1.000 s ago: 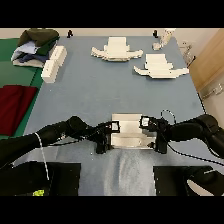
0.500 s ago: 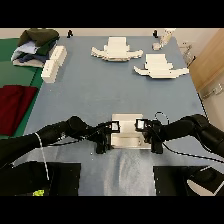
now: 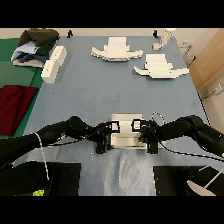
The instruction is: Fold the box.
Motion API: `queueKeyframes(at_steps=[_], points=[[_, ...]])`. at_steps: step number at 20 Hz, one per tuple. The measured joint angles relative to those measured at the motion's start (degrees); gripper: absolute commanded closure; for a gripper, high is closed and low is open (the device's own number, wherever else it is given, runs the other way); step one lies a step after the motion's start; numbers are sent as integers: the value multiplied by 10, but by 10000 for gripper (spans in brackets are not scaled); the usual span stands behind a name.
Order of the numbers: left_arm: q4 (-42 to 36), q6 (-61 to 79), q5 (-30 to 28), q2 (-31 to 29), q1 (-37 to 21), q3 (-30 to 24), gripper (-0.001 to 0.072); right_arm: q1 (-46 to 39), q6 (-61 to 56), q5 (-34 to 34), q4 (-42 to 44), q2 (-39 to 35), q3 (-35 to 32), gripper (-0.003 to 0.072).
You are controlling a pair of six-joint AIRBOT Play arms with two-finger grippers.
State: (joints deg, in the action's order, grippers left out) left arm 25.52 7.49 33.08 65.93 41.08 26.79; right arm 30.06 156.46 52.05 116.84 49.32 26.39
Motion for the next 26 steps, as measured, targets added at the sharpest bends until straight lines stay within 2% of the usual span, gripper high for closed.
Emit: queueKeyframes(at_steps=[1, 2, 3, 7, 8, 10, 11, 12, 16, 19, 22, 24, 26], points=[[0, 0, 0, 0, 0, 0, 195, 2, 0, -3, 1, 3, 0, 166], [0, 0, 0, 0, 0, 0, 195, 4, 0, -4, 2, 6, 0, 121], [0, 0, 0, 0, 0, 0, 195, 5, 1, -6, 2, 8, 0, 101], [0, 0, 0, 0, 0, 0, 195, 7, 1, -9, 1, 11, 0, 110], [0, 0, 0, 0, 0, 0, 195, 7, 0, -9, 0, 11, 0, 187], [0, 0, 0, 0, 0, 0, 195, 7, -13, -2, -8, 9, 1, 514], [0, 0, 0, 0, 0, 0, 195, 7, -32, 9, -17, 6, 4, 629], [0, 0, 0, 0, 0, 0, 195, 7, -56, 21, -28, 3, 8, 683], [0, 0, 0, 0, 0, 0, 195, 8, -234, 90, -129, -7, 36, 683], [0, 0, 0, 0, 0, 0, 195, -4, -430, 151, -269, -13, 58, 683], [0, 0, 0, 0, 0, 0, 195, -58, -609, 191, -383, -13, 67, 684], [0, 0, 0, 0, 0, 0, 195, -120, -674, 203, -392, -9, 69, 685], [0, 0, 0, 0, 0, 0, 195, -205, -690, 211, -348, 1, 70, 685]])
